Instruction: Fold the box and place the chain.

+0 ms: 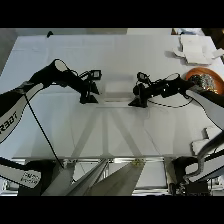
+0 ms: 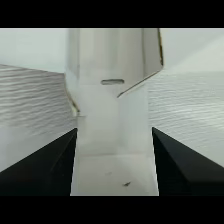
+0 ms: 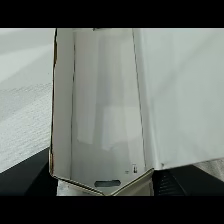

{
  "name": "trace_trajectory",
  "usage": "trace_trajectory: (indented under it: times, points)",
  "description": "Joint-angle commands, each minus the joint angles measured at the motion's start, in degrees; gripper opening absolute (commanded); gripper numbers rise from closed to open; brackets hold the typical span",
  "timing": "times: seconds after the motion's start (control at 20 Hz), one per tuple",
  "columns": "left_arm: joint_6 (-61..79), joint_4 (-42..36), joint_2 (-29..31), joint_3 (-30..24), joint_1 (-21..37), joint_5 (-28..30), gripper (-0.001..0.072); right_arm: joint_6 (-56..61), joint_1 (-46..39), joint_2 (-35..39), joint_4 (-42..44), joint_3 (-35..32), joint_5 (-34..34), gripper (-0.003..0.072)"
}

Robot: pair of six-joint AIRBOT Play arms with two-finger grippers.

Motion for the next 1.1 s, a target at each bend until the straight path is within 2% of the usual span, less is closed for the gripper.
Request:
trace_trajectory:
  times: [0.0,0.2,0.3,0.45,0.55,0.65,1.05]
  points:
    - [2.86,-0.87,-0.04,-2.78,-0.68,1.25,0.0494,0.02,0.04,-0.02,0.00,0.07,0.00,0.0520]
    - [5.20,-5.29,-0.07,-3.17,-0.70,7.43,0.0495,0.02,0.04,-0.02,0.00,0.07,0.00,0.0520]
    - [5.18,-5.62,-0.07,-3.17,-0.70,8.63,0.0494,0.02,0.04,-0.02,0.02,0.07,0.00,0.0520]
    - [5.16,-6.36,-0.07,-3.17,-0.70,6.93,0.0488,0.02,0.04,-0.02,0.02,0.07,0.00,0.0520]
    - [5.33,-6.93,-0.07,-3.17,-0.70,4.48,0.0408,0.02,0.04,-0.02,0.02,0.07,0.00,0.0520]
    - [5.31,-6.93,-0.07,-3.17,-0.70,3.21,0.0379,0.02,0.04,-0.02,0.00,0.07,0.00,0.0520]
    - [5.33,-7.56,-0.17,-3.17,-0.70,5.55,0.0371,0.00,0.04,-0.02,0.00,0.07,0.00,0.0520]
